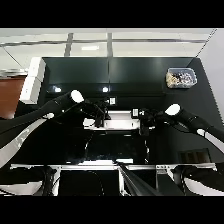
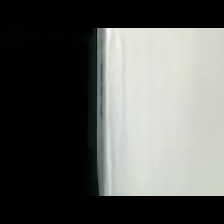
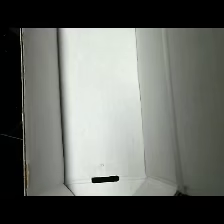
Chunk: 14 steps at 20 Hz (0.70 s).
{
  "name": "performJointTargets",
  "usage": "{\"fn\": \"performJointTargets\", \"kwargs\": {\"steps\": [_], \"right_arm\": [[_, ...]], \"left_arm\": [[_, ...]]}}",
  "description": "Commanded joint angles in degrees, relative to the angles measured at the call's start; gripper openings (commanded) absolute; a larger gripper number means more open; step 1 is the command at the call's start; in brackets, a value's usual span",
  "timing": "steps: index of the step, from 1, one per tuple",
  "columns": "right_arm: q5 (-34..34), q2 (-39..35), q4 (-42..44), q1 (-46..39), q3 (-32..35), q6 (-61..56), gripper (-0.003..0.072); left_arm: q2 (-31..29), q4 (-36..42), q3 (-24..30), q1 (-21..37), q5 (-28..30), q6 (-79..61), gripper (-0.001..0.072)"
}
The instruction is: Fold the box and place the chain.
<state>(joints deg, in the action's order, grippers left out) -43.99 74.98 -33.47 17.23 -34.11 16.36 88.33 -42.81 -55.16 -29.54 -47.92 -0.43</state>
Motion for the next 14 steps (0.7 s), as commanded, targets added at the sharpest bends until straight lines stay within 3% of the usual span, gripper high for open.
{"fn": "performJointTargets", "kwargs": {"steps": [1,7,8,9,12,13,14], "right_arm": [[0.94,0.07,-0.81,0.26,-0.04,-0.94,0.0703],[0.9,0.07,-0.83,0.26,-0.04,-0.92,0.0693],[0.7,0.07,-0.83,0.26,-0.04,-0.9,0.0554],[0.7,0.07,-0.85,0.26,-0.04,-0.9,0.0479],[0.7,0.07,-0.85,0.26,-0.04,-0.9,0.0475],[0.7,0.07,-0.85,0.26,-0.04,-0.9,0.0474],[0.7,0.07,-0.85,0.26,-0.04,-0.9,0.0474]], "left_arm": [[0.04,-0.02,-0.07,0.04,0.09,-0.02,0.0026],[0.04,-0.02,-0.07,0.04,0.07,-0.02,0.0026],[0.04,-0.02,-0.07,0.04,0.07,-0.02,0.0026],[0.04,-0.02,-0.07,0.04,0.07,0.0,0.0026],[-0.13,-0.15,-0.07,0.04,-1.2,1.38,0.003],[-0.42,-0.94,-0.13,0.04,-2.21,2.47,0.0128],[-1.05,-2.91,-0.15,0.04,-2.27,4.61,0.0422]]}}
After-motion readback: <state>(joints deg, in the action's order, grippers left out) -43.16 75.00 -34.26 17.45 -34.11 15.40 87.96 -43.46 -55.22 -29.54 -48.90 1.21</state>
